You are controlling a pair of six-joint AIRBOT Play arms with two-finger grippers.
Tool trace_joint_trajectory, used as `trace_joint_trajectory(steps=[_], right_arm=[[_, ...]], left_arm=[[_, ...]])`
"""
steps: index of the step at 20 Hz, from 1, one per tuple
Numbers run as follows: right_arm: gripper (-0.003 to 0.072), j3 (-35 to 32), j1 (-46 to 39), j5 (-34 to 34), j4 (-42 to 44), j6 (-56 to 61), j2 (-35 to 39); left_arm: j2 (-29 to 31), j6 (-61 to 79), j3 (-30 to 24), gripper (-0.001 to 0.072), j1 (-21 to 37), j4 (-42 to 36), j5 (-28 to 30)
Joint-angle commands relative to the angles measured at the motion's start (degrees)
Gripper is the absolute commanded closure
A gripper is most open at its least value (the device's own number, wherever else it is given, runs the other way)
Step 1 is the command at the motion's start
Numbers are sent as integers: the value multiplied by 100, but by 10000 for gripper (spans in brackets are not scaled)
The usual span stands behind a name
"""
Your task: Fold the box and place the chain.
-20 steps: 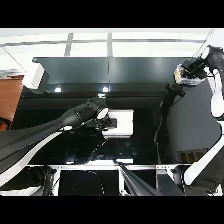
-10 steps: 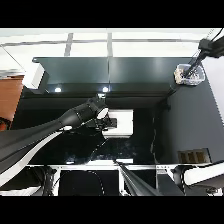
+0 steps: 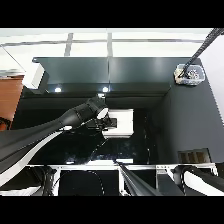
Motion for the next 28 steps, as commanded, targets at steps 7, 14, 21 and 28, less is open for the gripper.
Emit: trace_joint_trajectory(steps=[7, 14, 21, 28], right_arm=[[676, -109, 962, 1617, 1202, 33, 857], [676, -426, 1480, 2020, 1867, 35, 852], [676, -426, 1641, 1729, 2144, 42, 723], [676, -426, 2249, 1213, 2632, 48, 450]], left_arm=[[-2, 2, 2, 681, -2, -4, -13], [-2, 0, 2, 680, 0, -4, -11], [-2, 0, 2, 681, 0, -2, -7], [-2, 2, 2, 681, 0, -2, -9]])
